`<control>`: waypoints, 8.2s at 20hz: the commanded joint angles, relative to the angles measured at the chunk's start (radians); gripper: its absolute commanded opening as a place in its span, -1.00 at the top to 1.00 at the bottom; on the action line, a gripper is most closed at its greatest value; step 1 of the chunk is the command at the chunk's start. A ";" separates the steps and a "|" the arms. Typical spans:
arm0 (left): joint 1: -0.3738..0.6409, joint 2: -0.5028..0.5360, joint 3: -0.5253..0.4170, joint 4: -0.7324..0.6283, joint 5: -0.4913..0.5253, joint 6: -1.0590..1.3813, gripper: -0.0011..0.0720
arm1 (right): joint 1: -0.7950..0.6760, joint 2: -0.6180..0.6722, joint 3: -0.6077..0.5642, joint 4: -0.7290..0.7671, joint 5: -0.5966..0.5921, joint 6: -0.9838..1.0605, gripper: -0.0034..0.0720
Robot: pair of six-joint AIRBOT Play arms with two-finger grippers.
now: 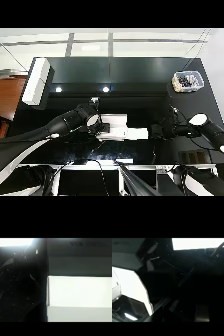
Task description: Fold the box and place the chain.
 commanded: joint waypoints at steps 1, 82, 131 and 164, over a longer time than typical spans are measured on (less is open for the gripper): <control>0.001 -0.002 -0.001 0.000 -0.001 -0.001 0.89 | 0.066 -0.024 -0.005 0.075 -0.062 0.013 0.86; 0.005 -0.002 -0.001 0.011 0.007 0.003 0.89 | 0.765 -0.428 0.663 -0.602 0.145 0.940 0.12; 0.004 -0.002 -0.001 0.003 -0.005 0.003 0.89 | 0.695 -0.180 0.666 -0.628 0.282 0.615 -0.26; 0.005 -0.002 -0.001 0.009 -0.002 0.003 0.89 | -0.353 -0.737 1.256 -0.714 0.020 0.612 -0.72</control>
